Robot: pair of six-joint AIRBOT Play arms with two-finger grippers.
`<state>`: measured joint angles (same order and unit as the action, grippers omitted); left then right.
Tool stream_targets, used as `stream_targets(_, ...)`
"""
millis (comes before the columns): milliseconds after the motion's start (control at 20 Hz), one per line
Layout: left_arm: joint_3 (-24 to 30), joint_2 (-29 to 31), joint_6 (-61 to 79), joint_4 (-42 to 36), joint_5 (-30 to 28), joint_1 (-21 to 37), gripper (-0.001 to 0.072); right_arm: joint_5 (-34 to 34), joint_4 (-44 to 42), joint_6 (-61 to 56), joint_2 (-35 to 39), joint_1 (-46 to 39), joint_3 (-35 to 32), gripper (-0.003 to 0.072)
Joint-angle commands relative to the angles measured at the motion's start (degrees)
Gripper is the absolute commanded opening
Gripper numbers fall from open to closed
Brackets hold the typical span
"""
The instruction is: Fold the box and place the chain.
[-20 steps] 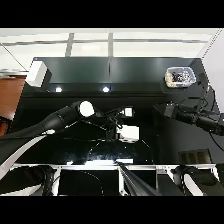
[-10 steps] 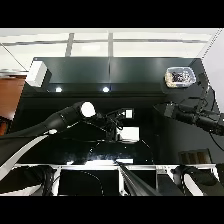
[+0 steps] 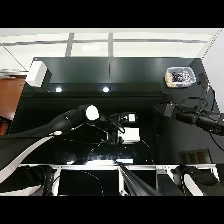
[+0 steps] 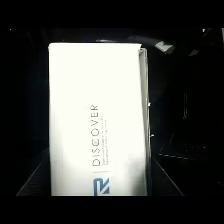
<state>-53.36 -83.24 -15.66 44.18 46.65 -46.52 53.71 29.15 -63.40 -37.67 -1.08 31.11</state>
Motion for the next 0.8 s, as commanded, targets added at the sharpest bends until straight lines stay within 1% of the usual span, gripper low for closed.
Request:
stream_targets(0, 0.04, -2.16, 0.13, 1.25, -1.68, -1.66, 0.0714, -0.04, 0.09, -0.02, 0.02, 0.00, 0.00, 0.0046)
stream_targets(150, 0.00, -2.60, -2.36, 3.17, -5.05, -3.32, 0.0709, -0.90, 0.31, -0.02, 0.02, -0.15, 0.00, 0.0047)
stream_targets(200, 0.00, -2.32, -5.01, 4.11, -6.19, -3.39, 0.0634, -1.07, 0.31, -0.04, 0.02, -0.46, 0.00, 0.0047)
stream_targets(250, -0.02, -1.77, -7.50, 5.90, -6.03, -2.93, 0.0476, -1.05, 0.31, -0.04, 0.02, -0.98, 0.00, 0.0047)
stream_targets(300, -0.02, -0.96, -9.11, 7.74, -4.90, -2.03, 0.0357, -0.98, 0.28, -0.04, 0.04, -1.60, 0.00, 0.0047)
stream_targets(400, 0.02, 1.42, -10.64, 9.42, -0.59, 1.75, 0.0349, -0.92, 0.26, -0.04, 0.02, -3.19, 0.02, 0.0047)
stream_targets(500, 0.04, 4.55, -12.26, 9.66, 3.89, 7.80, 0.0349, -0.35, 0.28, -0.02, 0.02, -4.79, 0.02, 0.0047)
stream_targets(600, 0.09, 8.00, -15.08, 11.52, 7.37, 15.78, 0.0349, 0.31, 0.33, -0.02, 0.02, -5.51, 0.02, 0.0047)
stream_targets(700, 0.07, 10.78, -19.56, 15.23, 9.73, 25.68, 0.0348, 0.61, 0.61, -0.02, 0.02, -5.51, 0.00, 0.0047)
stream_targets(750, 0.07, 11.47, -21.84, 16.28, 11.04, 31.85, 0.0348, 0.74, 0.92, -0.04, 0.02, -5.51, 0.00, 0.0047)
